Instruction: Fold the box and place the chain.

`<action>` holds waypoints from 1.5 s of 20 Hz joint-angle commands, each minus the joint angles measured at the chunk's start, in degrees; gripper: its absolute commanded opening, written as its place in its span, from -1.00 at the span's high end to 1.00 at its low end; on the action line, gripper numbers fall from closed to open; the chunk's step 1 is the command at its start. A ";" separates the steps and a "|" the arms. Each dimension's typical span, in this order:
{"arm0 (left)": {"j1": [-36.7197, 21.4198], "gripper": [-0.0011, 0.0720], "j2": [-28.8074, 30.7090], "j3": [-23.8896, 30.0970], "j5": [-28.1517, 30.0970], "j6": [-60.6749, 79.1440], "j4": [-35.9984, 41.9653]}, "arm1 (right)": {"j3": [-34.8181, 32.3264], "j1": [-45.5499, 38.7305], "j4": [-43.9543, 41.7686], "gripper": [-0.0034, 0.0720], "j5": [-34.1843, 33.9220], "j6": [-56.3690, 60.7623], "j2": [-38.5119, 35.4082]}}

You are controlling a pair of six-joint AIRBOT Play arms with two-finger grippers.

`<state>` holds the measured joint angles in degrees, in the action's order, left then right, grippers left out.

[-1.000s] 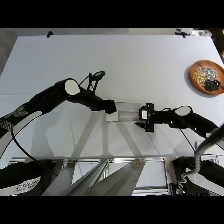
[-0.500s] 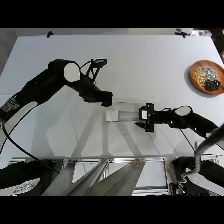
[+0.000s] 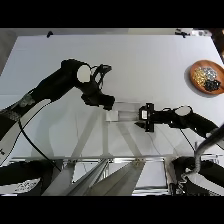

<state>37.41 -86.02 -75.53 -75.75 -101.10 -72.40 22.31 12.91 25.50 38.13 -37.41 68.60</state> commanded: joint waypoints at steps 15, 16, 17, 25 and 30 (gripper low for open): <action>-0.20 -0.74 -2.36 7.34 10.91 7.30 12.24 | -0.02 0.00 -0.02 -0.32 0.02 0.02 -0.02; -0.20 -0.74 -2.73 7.37 10.08 7.23 11.96 | -0.02 0.00 -0.02 -0.32 0.02 0.02 -0.02; -0.20 -0.74 -3.15 7.37 9.29 7.23 11.91 | -0.02 0.00 -0.02 -0.32 0.02 0.02 -0.02; -0.31 -0.74 -3.19 7.37 7.89 7.26 11.04 | -0.02 0.00 -0.02 -0.32 0.02 0.02 -0.02; -1.05 -0.74 -2.89 7.37 4.74 8.13 10.82 | -0.02 0.00 -0.02 -0.32 0.02 0.02 -0.02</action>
<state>36.77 -89.10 -68.16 -69.25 -93.36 -61.39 22.31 12.91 25.50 38.15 -37.39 68.60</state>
